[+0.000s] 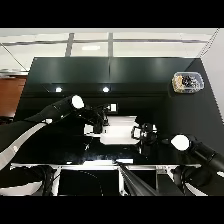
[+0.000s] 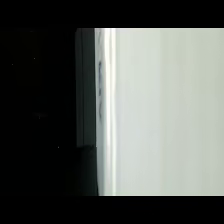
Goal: Fold the box and place the chain.
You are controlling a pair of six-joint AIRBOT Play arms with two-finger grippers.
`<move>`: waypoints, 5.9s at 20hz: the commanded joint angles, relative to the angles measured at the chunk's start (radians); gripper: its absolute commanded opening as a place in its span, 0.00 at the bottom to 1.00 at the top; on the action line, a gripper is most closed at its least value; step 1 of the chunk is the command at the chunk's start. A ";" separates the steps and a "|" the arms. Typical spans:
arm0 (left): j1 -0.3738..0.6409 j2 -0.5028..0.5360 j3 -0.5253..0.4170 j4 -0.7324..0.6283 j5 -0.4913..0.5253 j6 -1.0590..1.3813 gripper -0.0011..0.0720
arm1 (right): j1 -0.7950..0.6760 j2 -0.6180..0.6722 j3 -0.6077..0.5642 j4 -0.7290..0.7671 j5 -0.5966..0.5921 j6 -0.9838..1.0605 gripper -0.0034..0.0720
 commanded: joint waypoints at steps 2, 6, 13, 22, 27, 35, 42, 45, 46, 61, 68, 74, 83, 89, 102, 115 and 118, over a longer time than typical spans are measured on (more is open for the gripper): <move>0.000 -0.001 0.000 0.000 0.000 0.000 0.05 | -0.018 -0.001 0.071 0.015 0.026 0.004 0.93; 0.000 -0.001 0.000 0.000 0.000 0.000 0.05 | -0.108 -0.005 0.134 -0.002 0.106 0.004 0.93; -0.001 -0.001 0.000 -0.001 0.000 0.000 0.05 | -0.137 -0.079 0.136 0.007 0.023 -0.002 0.89; 0.000 -0.001 0.000 -0.001 -0.004 0.000 0.05 | -0.137 -0.072 0.135 -0.356 0.267 0.113 0.89; 0.000 -0.001 0.000 -0.001 -0.003 0.000 0.05 | -0.132 -0.072 0.135 -0.330 0.309 0.096 0.89; 0.000 -0.001 0.000 -0.001 -0.003 0.000 0.05 | -0.056 -0.074 0.127 -0.180 0.297 0.002 0.89; -0.001 -0.001 0.000 -0.001 -0.003 0.000 0.05 | 0.033 -0.081 0.096 -0.166 0.142 0.002 0.89; -0.001 -0.001 0.000 -0.001 -0.003 0.000 0.05 | 0.033 -0.080 0.115 -0.166 0.089 0.006 0.89; -0.001 -0.001 0.000 -0.001 -0.003 0.000 0.05 | 0.032 -0.079 0.129 -0.172 0.089 0.006 0.89; -0.001 -0.001 0.000 -0.001 -0.003 0.000 0.05 | -0.152 -0.094 0.179 -0.042 0.103 -0.042 0.89; -0.001 -0.001 0.000 -0.001 -0.003 0.000 0.05 | -0.152 -0.118 0.179 -0.042 0.068 -0.047 0.89; -0.020 0.015 0.001 0.056 0.008 0.012 0.05 | -0.152 -0.118 0.179 -0.018 0.148 -0.100 0.89; -0.050 0.074 0.001 0.135 0.039 0.012 0.05 | -0.168 -0.121 0.179 0.077 0.227 -0.134 0.89; -0.050 0.074 0.001 0.131 0.036 0.000 0.05 | -0.168 -0.192 0.178 0.145 0.243 -0.253 0.89; -0.050 0.072 0.001 0.131 0.026 -0.080 0.05 | -0.168 -0.303 0.159 0.153 0.196 -0.379 0.89; -0.050 0.072 0.001 0.131 -0.016 -0.106 0.05 | -0.163 -0.337 0.162 0.185 0.157 -0.381 0.89; -0.050 0.072 0.001 0.131 -0.015 -0.106 0.05 | -0.163 -0.338 0.162 0.184 0.156 -0.381 0.89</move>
